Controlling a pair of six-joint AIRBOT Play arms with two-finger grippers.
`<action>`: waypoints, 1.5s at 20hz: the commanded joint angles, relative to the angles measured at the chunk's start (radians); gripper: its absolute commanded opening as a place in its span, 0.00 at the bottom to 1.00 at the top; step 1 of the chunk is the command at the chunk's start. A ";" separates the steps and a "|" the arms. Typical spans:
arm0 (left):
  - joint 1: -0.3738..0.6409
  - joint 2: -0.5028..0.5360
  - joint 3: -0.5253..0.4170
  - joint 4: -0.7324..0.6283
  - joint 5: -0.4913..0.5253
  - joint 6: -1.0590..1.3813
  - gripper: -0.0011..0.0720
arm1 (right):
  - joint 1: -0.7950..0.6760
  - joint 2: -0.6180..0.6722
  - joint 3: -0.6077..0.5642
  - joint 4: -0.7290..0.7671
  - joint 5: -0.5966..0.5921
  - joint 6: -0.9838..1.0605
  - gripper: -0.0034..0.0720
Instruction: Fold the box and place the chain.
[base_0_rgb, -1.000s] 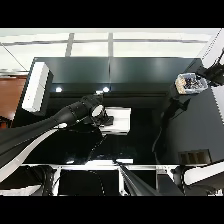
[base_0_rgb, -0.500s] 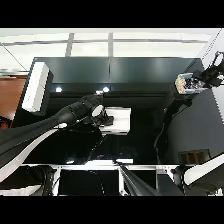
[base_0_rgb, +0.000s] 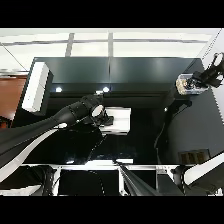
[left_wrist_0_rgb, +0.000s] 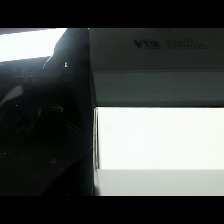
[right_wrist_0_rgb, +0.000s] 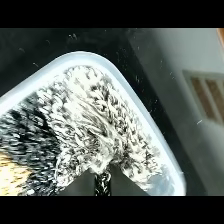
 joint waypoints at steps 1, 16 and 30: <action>0.001 0.000 0.000 0.000 0.001 0.000 0.06 | -0.001 0.079 0.029 -0.001 0.040 -0.062 0.07; 0.001 0.000 0.000 0.000 0.000 0.000 0.06 | 0.006 0.750 0.029 0.512 0.069 -0.318 0.07; 0.001 0.000 0.000 0.000 0.001 0.000 0.06 | 0.332 0.900 -0.048 0.739 0.361 -0.557 0.07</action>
